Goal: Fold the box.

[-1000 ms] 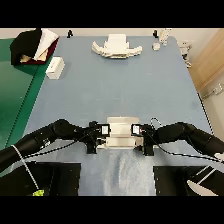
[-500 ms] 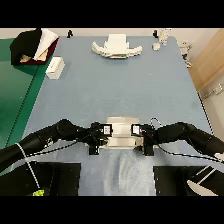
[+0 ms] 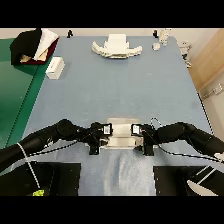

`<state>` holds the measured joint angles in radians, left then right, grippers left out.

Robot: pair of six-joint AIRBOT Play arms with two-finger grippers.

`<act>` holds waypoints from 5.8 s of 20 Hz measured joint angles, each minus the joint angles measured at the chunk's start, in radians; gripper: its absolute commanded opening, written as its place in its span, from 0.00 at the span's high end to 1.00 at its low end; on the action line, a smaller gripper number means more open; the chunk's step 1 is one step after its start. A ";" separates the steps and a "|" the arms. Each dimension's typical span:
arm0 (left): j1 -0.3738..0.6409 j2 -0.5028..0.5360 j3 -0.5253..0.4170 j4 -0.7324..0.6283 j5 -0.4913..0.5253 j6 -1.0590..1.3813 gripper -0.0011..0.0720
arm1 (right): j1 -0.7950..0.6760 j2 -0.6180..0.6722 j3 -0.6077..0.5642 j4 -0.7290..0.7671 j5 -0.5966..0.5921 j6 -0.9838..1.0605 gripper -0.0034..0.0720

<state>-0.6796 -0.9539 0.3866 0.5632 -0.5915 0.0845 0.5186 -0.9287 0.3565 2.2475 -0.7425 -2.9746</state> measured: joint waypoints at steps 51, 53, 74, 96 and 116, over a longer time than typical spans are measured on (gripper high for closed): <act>0.176 0.137 0.002 0.127 -0.194 -1.475 0.43 | 0.000 0.000 0.000 0.000 -0.001 0.000 0.26; 0.176 0.139 0.003 0.116 -0.186 -1.474 0.43 | 0.000 0.000 0.000 0.000 -0.001 0.000 0.26; -0.249 -0.113 0.291 0.667 -0.210 -2.308 0.44 | 0.000 0.000 0.000 0.000 -0.001 0.000 0.26; -0.422 -0.430 0.614 0.985 -0.577 -2.696 0.82 | 0.001 0.000 0.000 0.000 -0.002 -0.001 0.26; -0.424 -0.108 0.616 1.008 -0.788 -2.465 0.97 | 0.001 0.000 0.000 0.000 -0.001 0.000 0.26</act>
<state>-1.1038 -1.0622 1.0027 1.5715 -1.3796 -2.3806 0.5194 -0.9287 0.3565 2.2475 -0.7437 -2.9746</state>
